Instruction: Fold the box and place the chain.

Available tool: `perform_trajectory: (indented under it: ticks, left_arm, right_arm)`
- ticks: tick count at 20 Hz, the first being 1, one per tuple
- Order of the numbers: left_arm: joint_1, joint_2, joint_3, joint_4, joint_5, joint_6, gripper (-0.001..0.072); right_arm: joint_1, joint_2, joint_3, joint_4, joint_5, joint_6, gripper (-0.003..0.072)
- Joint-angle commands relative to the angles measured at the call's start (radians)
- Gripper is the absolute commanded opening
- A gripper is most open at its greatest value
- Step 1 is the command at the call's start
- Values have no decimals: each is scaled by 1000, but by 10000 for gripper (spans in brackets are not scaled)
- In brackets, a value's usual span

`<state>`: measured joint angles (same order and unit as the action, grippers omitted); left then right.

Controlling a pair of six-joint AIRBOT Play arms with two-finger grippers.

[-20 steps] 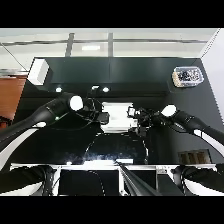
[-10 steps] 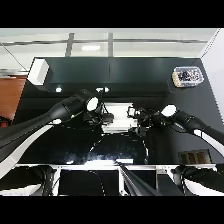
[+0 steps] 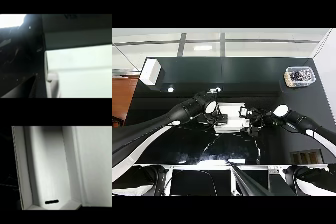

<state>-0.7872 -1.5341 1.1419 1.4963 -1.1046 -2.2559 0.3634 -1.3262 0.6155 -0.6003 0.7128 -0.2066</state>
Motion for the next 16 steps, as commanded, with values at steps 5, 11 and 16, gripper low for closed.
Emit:
perform_trajectory:
  ticks: [5,11,16]
  left_arm:
    - [-5,-43,57,14,-30,-15,23]
    - [-4,-43,60,14,-31,-15,50]
    - [-4,-43,60,13,-32,-15,389]
  right_arm:
    - [0,0,0,0,0,0,425]
    - [0,0,0,0,0,0,425]
    - [0,0,0,0,0,0,424]
